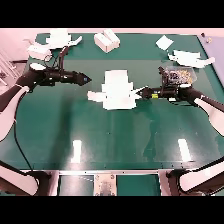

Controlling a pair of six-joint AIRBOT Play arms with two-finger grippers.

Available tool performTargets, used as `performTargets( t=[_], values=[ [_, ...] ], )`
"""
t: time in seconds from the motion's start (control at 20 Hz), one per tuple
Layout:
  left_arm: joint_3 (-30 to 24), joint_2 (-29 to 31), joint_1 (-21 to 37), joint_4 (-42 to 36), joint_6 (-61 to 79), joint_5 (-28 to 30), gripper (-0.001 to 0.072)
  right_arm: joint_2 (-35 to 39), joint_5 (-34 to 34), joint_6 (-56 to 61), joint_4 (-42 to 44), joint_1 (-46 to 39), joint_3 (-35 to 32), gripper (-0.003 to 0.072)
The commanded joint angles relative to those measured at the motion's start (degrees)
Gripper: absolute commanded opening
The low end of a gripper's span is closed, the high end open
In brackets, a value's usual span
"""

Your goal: Fold the box and place the chain.

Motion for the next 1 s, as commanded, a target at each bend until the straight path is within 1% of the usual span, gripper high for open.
performTargets(
  t=[0.0,0.05,0.25,0.5,0.65,0.8,0.95],
  values=[
    [0.8,-1.1,-1.6,-0.6,0.7,3.0,0.0536,0.0,0.0,1.2,-0.1,0.2,-1.2,0.0006],
    [2.4,-2.7,-1.6,-0.5,0.6,2.1,0.0535,0.0,0.0,1.2,0.1,0.2,-1.7,0.0005],
    [11.1,-9.8,-1.7,-0.5,-0.3,-5.2,0.0535,0.0,0.0,1.2,0.1,0.3,-2.1,0.0005],
    [21.1,-18.2,-2.6,0.8,-4.8,-10.6,0.0535,0.0,0.0,1.6,0.2,0.4,-2.1,0.0005],
    [23.2,-21.6,-2.8,1.5,-7.4,-11.1,0.0536,0.0,0.0,1.6,0.7,0.4,-2.1,0.0006],
    [24.9,-24.4,-3.0,-0.4,-8.8,-11.6,0.0535,0.0,0.0,1.6,1.7,0.4,-2.1,0.0005],
    [28.3,-27.4,-3.6,-1.1,-9.7,-11.5,0.0535,0.0,0.0,1.6,2.1,0.7,-2.1,0.0006]
  ],
)
